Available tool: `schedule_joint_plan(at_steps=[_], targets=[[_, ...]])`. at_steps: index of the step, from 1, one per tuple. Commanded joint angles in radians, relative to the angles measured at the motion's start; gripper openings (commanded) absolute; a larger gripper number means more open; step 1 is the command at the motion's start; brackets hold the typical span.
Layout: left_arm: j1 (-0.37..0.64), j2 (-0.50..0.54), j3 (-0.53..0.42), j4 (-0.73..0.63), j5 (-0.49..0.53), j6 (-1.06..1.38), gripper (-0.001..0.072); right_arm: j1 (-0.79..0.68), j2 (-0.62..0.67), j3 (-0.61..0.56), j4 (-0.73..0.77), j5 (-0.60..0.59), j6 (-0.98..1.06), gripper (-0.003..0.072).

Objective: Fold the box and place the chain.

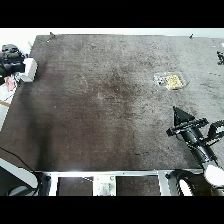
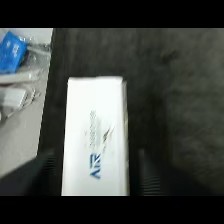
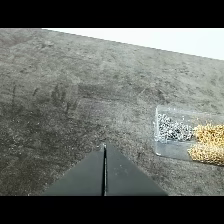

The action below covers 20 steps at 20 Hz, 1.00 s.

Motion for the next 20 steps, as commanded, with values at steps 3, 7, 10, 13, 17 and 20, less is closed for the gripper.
schedule_joint_plan(at_steps=[3,7,10,13,17,20], targets=[[0.000,0.151,0.001,-0.230,-0.258,0.126,0.0008,0.000,0.001,0.000,0.000,-0.010,0.000,0.0013],[0.000,0.259,-0.002,-0.336,-0.306,0.151,0.0004,0.000,0.001,0.000,0.000,-0.011,0.000,0.0014],[0.000,0.382,-0.084,-0.375,-0.238,0.198,0.0004,0.000,0.001,0.000,0.000,-0.018,0.000,0.0014],[0.000,0.550,-0.260,-0.443,-0.109,0.307,0.0005,0.000,0.001,0.000,0.000,-0.043,0.000,0.0013],[0.000,0.778,-0.529,-0.567,-0.087,0.474,0.0004,0.000,0.001,0.000,0.000,-0.100,0.000,0.0014],[0.000,0.951,-0.725,-0.673,-0.082,0.575,0.0004,0.000,0.001,0.000,0.000,-0.160,0.000,0.0014]])
